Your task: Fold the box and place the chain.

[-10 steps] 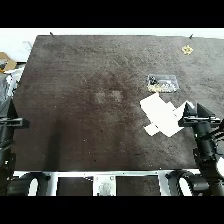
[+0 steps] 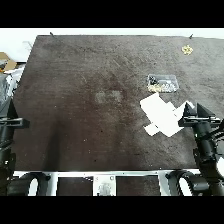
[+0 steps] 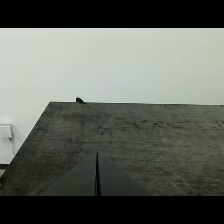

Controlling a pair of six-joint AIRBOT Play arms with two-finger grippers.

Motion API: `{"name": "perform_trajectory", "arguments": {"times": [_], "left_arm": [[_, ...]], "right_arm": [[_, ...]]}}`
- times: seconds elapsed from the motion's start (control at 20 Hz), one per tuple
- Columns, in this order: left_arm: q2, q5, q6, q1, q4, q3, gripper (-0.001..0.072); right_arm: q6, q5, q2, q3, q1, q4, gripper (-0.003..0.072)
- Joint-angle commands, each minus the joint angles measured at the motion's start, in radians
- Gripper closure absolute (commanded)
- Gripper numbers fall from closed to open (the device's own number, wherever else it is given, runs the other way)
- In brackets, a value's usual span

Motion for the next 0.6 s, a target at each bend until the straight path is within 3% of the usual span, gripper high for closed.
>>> {"name": "perform_trajectory", "arguments": {"times": [0.0, 0.15, 0.35, 0.45, 0.55], "left_arm": [[0.001, 0.0, 0.0, 0.0, 0.0, 0.0, 0.0699], [0.001, 0.0, 0.0, 0.0, 0.0, 0.0, 0.0698], [0.001, 0.0, 0.0, 0.0, 0.0, 0.0, 0.0698], [0.001, 0.0, 0.0, 0.0, 0.0, 0.0, 0.0698], [0.001, 0.0, 0.0, 0.0, 0.0, 0.0, 0.0698]], "right_arm": [[0.004, -0.008, 0.0, 0.019, -0.001, 0.0, 0.027], [-0.011, -0.091, -0.059, 0.122, -0.001, -0.001, 0.027], [-0.052, -0.158, -0.292, 0.317, -0.002, 0.0, 0.0178], [-0.051, -0.132, -0.441, 0.426, -0.026, 0.002, 0.0178], [-0.051, -0.017, -0.601, 0.522, -0.111, 0.034, 0.0179]]}}
